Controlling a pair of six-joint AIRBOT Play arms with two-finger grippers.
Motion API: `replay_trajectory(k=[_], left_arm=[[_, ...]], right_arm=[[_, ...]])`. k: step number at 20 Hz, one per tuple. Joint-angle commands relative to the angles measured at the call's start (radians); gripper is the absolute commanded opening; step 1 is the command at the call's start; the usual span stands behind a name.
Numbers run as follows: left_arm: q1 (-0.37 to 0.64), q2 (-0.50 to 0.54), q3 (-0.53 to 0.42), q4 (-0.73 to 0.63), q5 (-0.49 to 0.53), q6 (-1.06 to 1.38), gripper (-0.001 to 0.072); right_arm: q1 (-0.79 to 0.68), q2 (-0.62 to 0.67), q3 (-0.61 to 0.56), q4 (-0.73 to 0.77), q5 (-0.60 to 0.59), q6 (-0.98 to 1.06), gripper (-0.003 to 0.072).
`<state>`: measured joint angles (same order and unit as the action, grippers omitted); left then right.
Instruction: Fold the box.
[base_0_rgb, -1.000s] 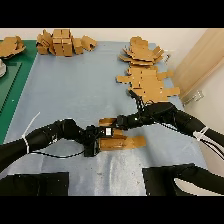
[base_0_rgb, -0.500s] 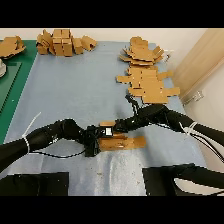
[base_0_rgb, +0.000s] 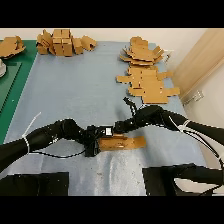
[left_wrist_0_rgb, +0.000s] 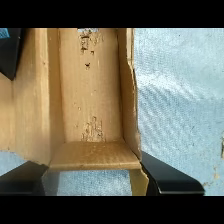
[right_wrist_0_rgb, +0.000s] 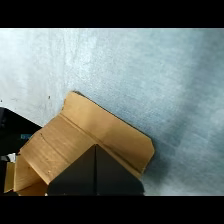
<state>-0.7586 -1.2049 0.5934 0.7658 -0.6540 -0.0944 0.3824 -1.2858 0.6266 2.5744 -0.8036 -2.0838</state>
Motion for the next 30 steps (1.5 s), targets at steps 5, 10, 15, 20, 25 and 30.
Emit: replay_trajectory(k=[5,10,15,20,25,30], left_arm=[[0.000,0.001,0.000,0.001,-0.001,0.000,0.0531],[0.000,0.001,0.000,0.001,-0.001,0.000,0.0531],[0.000,0.001,0.000,0.001,-0.001,0.000,0.0531],[0.000,0.001,0.000,0.001,-0.001,0.000,0.0531],[0.000,0.001,0.000,0.001,-0.001,0.000,0.0531],[0.000,0.001,0.000,0.001,-0.001,0.000,0.0531]], right_arm=[[-0.002,0.125,0.000,-0.075,0.051,-0.045,0.0004],[-0.002,0.380,-0.002,-0.551,-0.140,0.248,0.0004],[0.072,0.685,-0.110,-0.548,-0.418,0.042,0.0106],[0.135,0.751,-0.241,-0.612,-0.232,-0.174,0.0543],[0.135,0.612,-0.253,-0.634,0.013,-0.525,0.0545],[0.135,0.526,-0.252,-0.540,0.089,-0.643,0.0546]])
